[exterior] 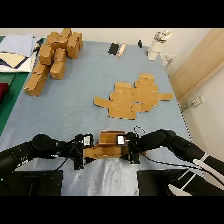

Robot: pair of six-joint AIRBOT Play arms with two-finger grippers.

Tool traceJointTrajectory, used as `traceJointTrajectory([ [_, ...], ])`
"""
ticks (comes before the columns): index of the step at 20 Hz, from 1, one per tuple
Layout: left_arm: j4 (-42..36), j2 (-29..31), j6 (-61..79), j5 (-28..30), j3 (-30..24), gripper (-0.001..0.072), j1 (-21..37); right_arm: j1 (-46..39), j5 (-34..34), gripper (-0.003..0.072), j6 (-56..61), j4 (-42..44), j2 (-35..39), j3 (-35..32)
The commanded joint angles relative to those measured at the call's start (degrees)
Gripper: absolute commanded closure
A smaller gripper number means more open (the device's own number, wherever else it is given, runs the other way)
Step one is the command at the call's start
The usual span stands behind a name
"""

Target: Fold the box.

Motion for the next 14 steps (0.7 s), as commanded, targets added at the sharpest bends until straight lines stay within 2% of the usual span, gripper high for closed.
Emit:
traceJointTrajectory([
  [1,-1.18,-0.37,0.59,1.97,0.02,0.0187,-0.33,0.02,0.00,0.0185,0.00,0.02,0.04,-0.02],
  [2,-1.20,-0.37,0.61,2.01,0.02,0.0256,-0.33,0.02,0.00,0.0184,0.00,0.02,0.04,-0.02],
  [3,-1.20,-0.37,0.59,1.99,0.02,0.0448,-0.33,0.02,0.00,0.0184,0.00,0.02,0.04,-0.02],
  [9,-3.85,-0.37,0.59,1.97,0.02,0.0487,-0.42,0.02,0.00,0.0184,0.00,0.02,0.04,-0.02],
  [10,-4.20,-0.37,0.59,1.97,0.02,0.0563,-0.42,0.02,0.00,0.0185,0.00,0.02,0.04,-0.02],
  [11,-4.20,-0.37,0.59,1.97,0.04,0.0588,-0.42,0.02,0.00,0.0184,0.00,0.02,0.04,-0.02],
  [14,-4.63,-0.37,0.57,1.95,0.09,0.0587,-0.44,0.02,0.00,0.0184,0.00,0.02,0.04,-0.02],
])
